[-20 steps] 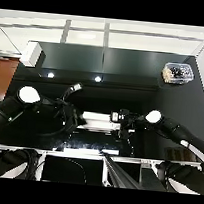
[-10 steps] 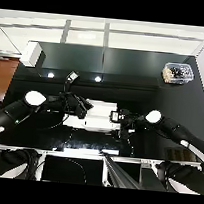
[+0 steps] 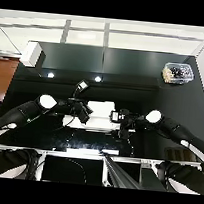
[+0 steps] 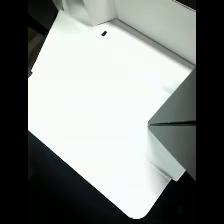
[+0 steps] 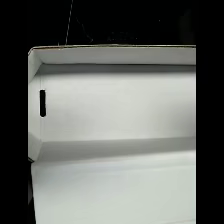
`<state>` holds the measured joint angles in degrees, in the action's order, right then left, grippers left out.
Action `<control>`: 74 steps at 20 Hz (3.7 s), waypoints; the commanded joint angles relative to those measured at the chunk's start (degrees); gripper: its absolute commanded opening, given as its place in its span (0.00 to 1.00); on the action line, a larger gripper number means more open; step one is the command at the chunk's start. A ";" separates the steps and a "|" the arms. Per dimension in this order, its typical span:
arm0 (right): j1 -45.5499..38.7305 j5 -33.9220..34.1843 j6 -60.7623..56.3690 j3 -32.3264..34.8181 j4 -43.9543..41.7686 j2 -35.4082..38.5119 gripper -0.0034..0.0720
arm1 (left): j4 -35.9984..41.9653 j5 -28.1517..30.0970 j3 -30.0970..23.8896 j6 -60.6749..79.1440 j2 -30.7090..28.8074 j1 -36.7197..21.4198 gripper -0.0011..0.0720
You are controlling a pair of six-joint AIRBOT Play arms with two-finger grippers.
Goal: Fold the box and place the chain.
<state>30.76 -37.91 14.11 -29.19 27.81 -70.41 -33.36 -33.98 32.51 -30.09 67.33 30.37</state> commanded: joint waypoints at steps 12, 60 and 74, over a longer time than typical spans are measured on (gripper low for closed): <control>0.04 0.02 0.02 -0.02 -0.04 0.00 0.13 | -14.73 0.37 2.99 -0.04 -5.84 0.55 0.80; 0.04 0.04 0.00 -0.02 -0.07 0.00 0.13 | -0.57 -4.63 -7.26 28.85 -5.35 -0.44 0.53; 0.04 0.07 0.00 -0.02 -0.07 0.00 0.13 | -9.86 -11.45 -5.60 13.62 -11.91 -7.78 0.06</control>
<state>30.76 -37.80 14.06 -29.19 27.70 -70.41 -37.85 -43.24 26.28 -6.59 58.85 26.76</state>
